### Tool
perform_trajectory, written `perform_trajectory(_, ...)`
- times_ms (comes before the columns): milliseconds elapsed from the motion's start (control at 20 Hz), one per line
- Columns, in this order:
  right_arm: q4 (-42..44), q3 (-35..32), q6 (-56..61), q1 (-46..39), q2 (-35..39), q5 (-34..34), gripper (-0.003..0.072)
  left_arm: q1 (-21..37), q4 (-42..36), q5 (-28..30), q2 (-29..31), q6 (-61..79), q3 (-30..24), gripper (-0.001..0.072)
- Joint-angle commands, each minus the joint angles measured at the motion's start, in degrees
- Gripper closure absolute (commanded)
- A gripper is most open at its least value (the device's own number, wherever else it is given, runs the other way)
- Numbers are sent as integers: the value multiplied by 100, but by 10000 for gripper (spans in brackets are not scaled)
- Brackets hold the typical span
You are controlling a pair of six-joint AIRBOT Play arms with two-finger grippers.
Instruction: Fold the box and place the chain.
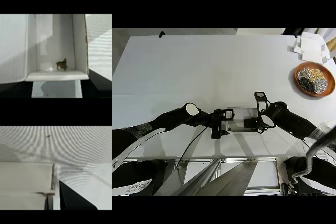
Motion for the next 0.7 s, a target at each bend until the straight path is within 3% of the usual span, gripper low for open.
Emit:
perform_trajectory(0, 24, 0, -31, 68, -125, 22, 530, 2, 2, 0, 4, 0, 2, 630)
perform_trajectory(150, 26, 0, -28, 98, -142, 26, 667, 2, 2, 0, 4, 0, 2, 630)
perform_trajectory(400, 24, 0, -111, 98, -122, 149, 653, 2, 2, 0, 4, 0, 2, 630)
perform_trajectory(550, 20, 11, -402, 98, 74, 120, 392, 2, 2, 0, 4, 0, 2, 630)
perform_trajectory(650, 2, 24, -885, 96, 376, 210, 297, 2, 2, -2, 4, 0, 2, 630)
